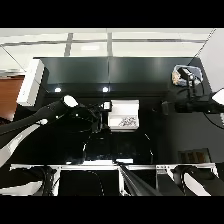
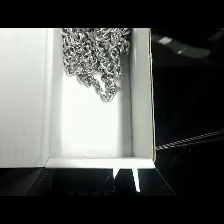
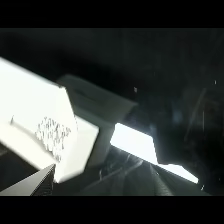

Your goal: Fold the box and place the chain.

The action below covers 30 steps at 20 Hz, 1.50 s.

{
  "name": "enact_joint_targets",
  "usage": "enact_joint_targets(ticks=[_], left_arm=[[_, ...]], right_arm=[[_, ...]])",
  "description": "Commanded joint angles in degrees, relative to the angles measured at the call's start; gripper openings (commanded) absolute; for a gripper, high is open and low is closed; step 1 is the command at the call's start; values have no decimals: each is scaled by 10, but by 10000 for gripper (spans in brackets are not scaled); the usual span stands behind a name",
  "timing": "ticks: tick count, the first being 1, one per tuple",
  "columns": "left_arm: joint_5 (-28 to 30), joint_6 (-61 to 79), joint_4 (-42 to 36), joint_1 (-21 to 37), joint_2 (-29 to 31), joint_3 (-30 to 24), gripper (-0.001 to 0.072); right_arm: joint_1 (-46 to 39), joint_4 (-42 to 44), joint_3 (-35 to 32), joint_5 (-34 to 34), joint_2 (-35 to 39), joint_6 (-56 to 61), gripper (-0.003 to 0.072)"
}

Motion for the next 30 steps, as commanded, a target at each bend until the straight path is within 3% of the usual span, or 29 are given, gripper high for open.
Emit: enact_joint_targets(ticks=[1,3,5,9,14,18,23,30], left_arm=[[12,-3,1,-4,-1,2,387],[12,-3,1,-4,-1,2,387],[12,-3,1,-4,-1,2,387],[12,-3,1,-4,-1,2,387],[12,-2,1,-4,-1,2,387],[13,-2,3,-5,-1,2,388],[13,-2,3,-6,-1,2,388],[13,-2,3,-6,-1,2,388]], right_arm=[[47,13,0,-125,-44,21,704],[60,75,3,-213,-84,21,703],[65,142,17,-242,-129,16,702],[87,160,26,-177,-176,-85,701],[89,145,59,21,-167,-378,701],[92,138,71,25,-166,-451,701],[136,38,71,43,-167,-451,701],[165,26,71,57,-168,-451,700]])
